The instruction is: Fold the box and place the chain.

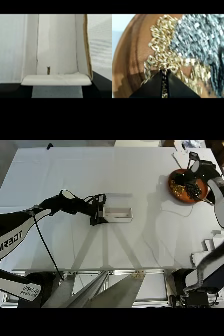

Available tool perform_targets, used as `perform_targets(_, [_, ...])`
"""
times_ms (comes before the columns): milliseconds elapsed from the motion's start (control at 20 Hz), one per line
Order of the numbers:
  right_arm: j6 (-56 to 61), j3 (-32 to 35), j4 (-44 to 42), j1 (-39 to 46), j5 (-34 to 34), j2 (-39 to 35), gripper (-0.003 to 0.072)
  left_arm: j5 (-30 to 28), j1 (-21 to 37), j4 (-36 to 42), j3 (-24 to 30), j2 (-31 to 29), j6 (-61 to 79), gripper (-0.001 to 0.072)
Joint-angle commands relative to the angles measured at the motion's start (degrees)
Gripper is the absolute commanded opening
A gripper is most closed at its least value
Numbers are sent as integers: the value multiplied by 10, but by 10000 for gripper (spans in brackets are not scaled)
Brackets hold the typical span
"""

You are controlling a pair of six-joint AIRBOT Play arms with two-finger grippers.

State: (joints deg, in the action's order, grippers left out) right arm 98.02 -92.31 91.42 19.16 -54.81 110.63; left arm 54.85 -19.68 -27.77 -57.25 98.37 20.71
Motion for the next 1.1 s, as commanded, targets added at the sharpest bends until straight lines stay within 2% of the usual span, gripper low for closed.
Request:
perform_targets(0, [-27, -1, 12, 0, -50, -43, 14, 0, 0, 0, 0, 0, 0, 153])
perform_targets(200, [-128, -1, 16, 0, -96, -126, 13, 0, 0, 0, 0, 0, 0, 153])
perform_targets(550, [-132, -1, 11, -23, -202, -246, 11, 0, 0, 0, 0, 0, 0, 153])
perform_targets(850, [-132, 3, 11, -110, -234, -312, 10, 0, 0, 0, 0, 0, 0, 153])
perform_targets(1050, [-132, 35, 11, -195, -242, -330, 10, 0, 0, 0, 0, 0, 0, 153])
